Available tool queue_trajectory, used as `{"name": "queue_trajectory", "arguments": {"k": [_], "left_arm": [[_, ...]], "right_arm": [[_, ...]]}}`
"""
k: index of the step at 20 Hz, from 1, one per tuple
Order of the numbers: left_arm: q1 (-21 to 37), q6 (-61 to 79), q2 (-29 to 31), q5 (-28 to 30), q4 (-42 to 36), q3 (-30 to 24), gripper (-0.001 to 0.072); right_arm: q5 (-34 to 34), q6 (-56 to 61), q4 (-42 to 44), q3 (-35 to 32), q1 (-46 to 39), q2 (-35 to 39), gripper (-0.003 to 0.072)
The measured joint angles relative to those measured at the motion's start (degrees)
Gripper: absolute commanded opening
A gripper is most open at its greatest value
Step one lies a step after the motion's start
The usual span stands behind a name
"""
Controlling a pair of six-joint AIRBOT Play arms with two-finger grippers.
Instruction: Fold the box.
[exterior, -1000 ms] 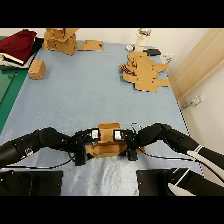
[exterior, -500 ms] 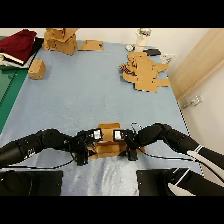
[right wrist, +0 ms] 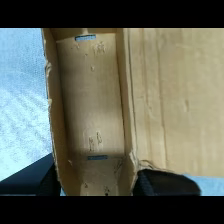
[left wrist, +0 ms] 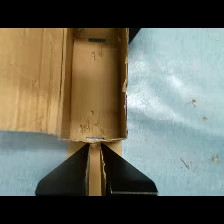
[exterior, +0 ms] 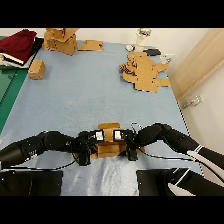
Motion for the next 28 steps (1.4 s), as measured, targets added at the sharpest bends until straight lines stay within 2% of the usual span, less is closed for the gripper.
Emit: {"name": "queue_trajectory", "arguments": {"k": [8, 9, 11, 12, 18, 19, 20, 21, 24, 28], "left_arm": [[-2.6, 0.0, -0.8, 5.5, -0.1, 0.0, 0.0106], [-2.6, 0.0, -0.9, 6.0, -0.1, 0.0, 0.0143], [-2.8, 0.1, -0.9, 6.4, -0.1, 0.0, 0.0555], [-2.9, 0.0, -0.9, 6.4, -0.2, 0.0, 0.0603], [-2.9, 0.0, -0.9, 6.4, -0.7, 0.0, 0.0601], [-2.9, 0.0, -0.9, 6.4, -0.7, 0.0, 0.0549], [-2.9, 0.0, -0.9, 6.2, -0.8, 0.0, 0.0264], [-2.8, 0.0, -0.9, 6.2, -0.6, 0.0, 0.0014], [-2.6, -2.0, 0.4, 4.8, 2.8, 0.1, 0.0012], [-1.4, -18.4, 7.0, -0.4, 17.2, 0.4, 0.0012]], "right_arm": [[0.0, 0.0, 0.0, 0.0, 0.0, 0.0, 0.0508], [0.0, 0.0, 0.0, 0.0, 0.0, 0.0, 0.0508], [0.0, 0.0, 0.0, 0.0, 0.0, 0.0, 0.0508], [0.0, 0.0, 0.0, 0.0, 0.0, 0.0, 0.0508], [0.0, 0.0, 0.0, 0.0, 0.0, 0.0, 0.0508], [0.0, 0.0, 0.0, 0.0, 0.0, 0.0, 0.0508], [0.0, 0.0, 0.0, 0.0, 0.0, 0.0, 0.0508], [0.0, 0.0, 0.0, 0.0, 0.0, 0.0, 0.0508], [0.0, 0.0, 0.0, 0.0, 0.0, 0.0, 0.0508], [0.0, 0.0, 0.0, 0.0, 0.0, 0.0, 0.0508]]}}
